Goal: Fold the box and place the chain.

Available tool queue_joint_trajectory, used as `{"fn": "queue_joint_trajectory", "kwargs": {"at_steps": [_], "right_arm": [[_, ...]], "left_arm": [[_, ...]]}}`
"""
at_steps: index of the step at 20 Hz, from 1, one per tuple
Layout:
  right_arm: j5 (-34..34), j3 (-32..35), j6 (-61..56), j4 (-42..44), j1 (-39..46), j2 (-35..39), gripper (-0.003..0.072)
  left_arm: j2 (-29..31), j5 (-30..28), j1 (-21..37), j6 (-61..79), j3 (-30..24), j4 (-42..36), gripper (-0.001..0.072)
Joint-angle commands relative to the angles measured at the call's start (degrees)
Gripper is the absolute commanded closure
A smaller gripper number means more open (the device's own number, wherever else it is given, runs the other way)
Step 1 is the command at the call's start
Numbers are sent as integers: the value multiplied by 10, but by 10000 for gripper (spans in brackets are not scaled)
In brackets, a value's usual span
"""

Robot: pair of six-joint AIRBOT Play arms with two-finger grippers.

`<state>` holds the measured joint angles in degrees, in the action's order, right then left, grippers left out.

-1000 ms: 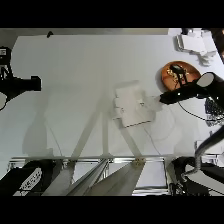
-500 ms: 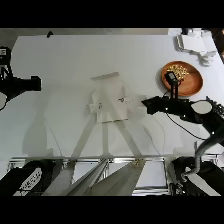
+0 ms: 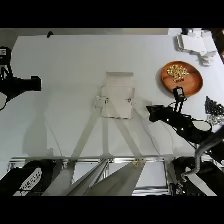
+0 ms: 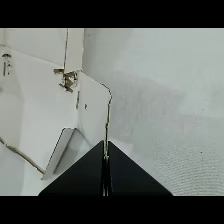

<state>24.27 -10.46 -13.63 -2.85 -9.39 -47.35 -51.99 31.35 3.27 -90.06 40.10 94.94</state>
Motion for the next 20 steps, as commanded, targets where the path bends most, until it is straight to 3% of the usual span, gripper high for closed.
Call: {"fn": "queue_joint_trajectory", "kwargs": {"at_steps": [1, 4, 8, 20], "right_arm": [[-14, 11, 43, 45, -21, 2, 680], [-49, 11, 95, 114, -82, 0, 679], [-102, 11, 95, 120, -124, -21, 679], [-110, 11, 93, 119, -127, -32, 674]], "left_arm": [[0, 0, 0, 0, 0, 0, 17], [0, 0, 0, 0, 0, 0, 17], [0, 0, 0, 0, 0, 0, 17], [0, 0, 0, 0, 0, 0, 17]]}}
